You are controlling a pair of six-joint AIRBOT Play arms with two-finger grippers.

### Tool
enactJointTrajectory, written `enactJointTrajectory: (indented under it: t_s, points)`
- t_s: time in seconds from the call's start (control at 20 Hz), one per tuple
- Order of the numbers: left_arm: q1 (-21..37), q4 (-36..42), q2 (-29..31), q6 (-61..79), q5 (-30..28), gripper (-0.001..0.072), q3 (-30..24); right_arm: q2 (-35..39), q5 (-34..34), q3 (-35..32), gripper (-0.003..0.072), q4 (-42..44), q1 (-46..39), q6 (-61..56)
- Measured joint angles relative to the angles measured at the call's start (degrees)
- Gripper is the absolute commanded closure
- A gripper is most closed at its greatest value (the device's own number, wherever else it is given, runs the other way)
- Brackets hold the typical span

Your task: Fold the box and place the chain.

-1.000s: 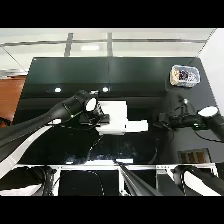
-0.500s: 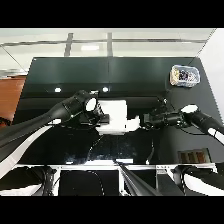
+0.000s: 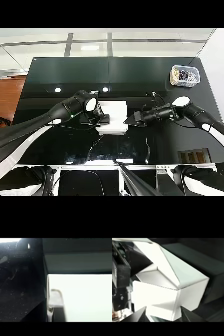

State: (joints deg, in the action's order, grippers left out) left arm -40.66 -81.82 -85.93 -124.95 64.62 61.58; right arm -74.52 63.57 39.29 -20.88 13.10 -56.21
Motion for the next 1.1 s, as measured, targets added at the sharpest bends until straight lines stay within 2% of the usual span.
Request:
enactJointTrajectory:
  t_s: [0.05,0.1,0.15,0.4,0.65,0.85,0.9,1.1]
  points:
    - [0.0,0.0,0.0,0.0,0.0,0.068,0.0,0.0,-0.9,1.0,0.0206,-1.6,1.2,-1.8]
    - [0.0,0.0,0.0,0.0,0.0,0.068,0.0,0.0,-1.8,2.1,0.0264,-3.3,2.3,-3.6]
    - [0.0,-0.1,0.0,0.0,0.0,0.068,0.0,0.0,-2.8,3.1,0.0274,-5.5,3.5,-5.9]
    - [0.0,-0.2,0.0,0.0,0.1,0.068,0.0,0.0,-7.9,7.4,0.0274,-16.7,9.5,-18.5]
    - [0.0,-0.1,0.0,0.0,0.0,0.068,0.0,-0.2,-11.2,10.5,0.0275,-32.9,16.2,-35.0]
    - [0.0,-0.1,0.0,0.0,0.0,0.068,0.0,-2.0,-11.8,13.6,0.0284,-43.6,21.0,-46.6]
    - [0.0,-0.1,0.0,0.0,0.0,0.068,0.0,-2.9,-11.7,14.6,0.0311,-46.1,22.1,-49.4]
    - [0.0,-0.1,0.0,0.0,0.0,0.068,0.0,-6.6,-8.3,19.0,0.0314,-55.1,25.4,-59.6]
